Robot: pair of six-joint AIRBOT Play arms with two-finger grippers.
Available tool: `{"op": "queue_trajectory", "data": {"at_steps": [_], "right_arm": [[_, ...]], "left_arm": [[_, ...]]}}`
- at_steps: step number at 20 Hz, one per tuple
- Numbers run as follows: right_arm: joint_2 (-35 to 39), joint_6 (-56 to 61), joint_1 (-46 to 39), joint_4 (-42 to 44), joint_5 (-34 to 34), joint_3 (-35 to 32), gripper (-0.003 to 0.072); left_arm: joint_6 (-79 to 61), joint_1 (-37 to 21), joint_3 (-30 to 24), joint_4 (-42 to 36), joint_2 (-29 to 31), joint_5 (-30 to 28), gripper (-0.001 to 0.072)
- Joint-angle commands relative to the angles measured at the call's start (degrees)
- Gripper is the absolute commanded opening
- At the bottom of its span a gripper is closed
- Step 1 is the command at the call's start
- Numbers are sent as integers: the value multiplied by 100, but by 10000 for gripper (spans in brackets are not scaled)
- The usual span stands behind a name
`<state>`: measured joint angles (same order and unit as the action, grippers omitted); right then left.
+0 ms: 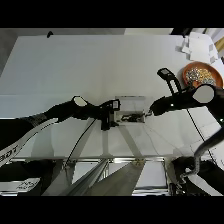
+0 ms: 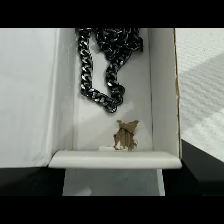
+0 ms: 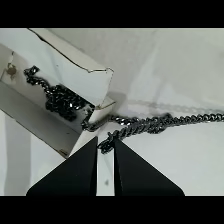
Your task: Fold the box and place the chain.
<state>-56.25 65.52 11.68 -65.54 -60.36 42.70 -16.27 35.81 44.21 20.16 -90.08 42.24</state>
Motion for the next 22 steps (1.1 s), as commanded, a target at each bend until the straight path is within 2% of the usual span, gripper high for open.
{"op": "queue_trajectory", "data": {"at_steps": [1, 4, 11, 22], "right_arm": [[4, -11, 15, 52, -57, 2, 18], [4, -144, 15, 210, -68, 2, 18], [4, -758, 15, 1259, -293, 2, 18], [4, -1963, 17, 3866, -918, 2, 18]], "left_arm": [[-2, 0, -2, 0, 2, 0, 321], [-2, 0, -2, 0, 2, 0, 321], [-2, 0, -2, 0, 2, 0, 321], [-2, 0, -2, 0, 2, 0, 321]]}}
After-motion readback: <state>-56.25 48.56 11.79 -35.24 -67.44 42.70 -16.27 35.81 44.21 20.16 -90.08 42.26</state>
